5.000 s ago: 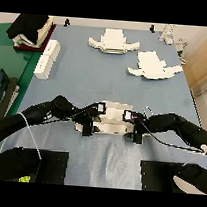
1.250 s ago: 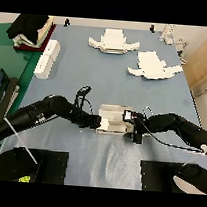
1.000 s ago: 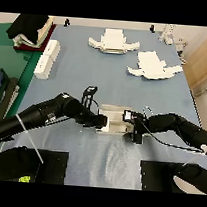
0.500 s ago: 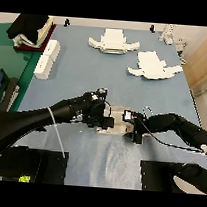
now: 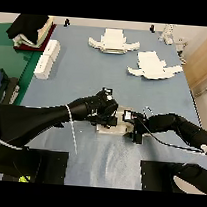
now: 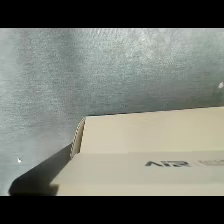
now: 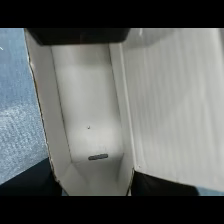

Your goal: Fold the box.

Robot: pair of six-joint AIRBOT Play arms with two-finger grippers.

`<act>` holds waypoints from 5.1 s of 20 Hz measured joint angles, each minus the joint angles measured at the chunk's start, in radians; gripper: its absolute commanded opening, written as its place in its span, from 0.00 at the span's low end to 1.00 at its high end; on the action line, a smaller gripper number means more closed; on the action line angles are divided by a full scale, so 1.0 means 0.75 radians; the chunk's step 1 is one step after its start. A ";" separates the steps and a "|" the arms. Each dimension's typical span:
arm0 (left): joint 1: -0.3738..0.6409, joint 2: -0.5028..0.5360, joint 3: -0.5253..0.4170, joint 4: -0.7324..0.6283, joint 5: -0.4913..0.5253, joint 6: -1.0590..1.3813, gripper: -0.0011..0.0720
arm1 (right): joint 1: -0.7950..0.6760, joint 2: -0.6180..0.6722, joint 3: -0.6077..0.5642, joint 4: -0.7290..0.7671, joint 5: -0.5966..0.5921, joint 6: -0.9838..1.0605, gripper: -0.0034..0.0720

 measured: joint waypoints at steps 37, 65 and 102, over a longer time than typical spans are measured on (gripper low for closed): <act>0.129 0.512 -0.110 -0.007 -0.202 0.998 0.04 | 0.000 0.000 0.000 0.000 0.000 0.001 0.58; 0.698 0.428 -0.888 -1.574 0.589 3.743 0.96 | 0.001 0.000 0.000 0.000 0.000 0.000 0.58; 0.550 0.326 -0.802 -1.442 0.704 3.582 0.64 | 0.000 0.000 0.000 0.001 0.000 0.001 0.59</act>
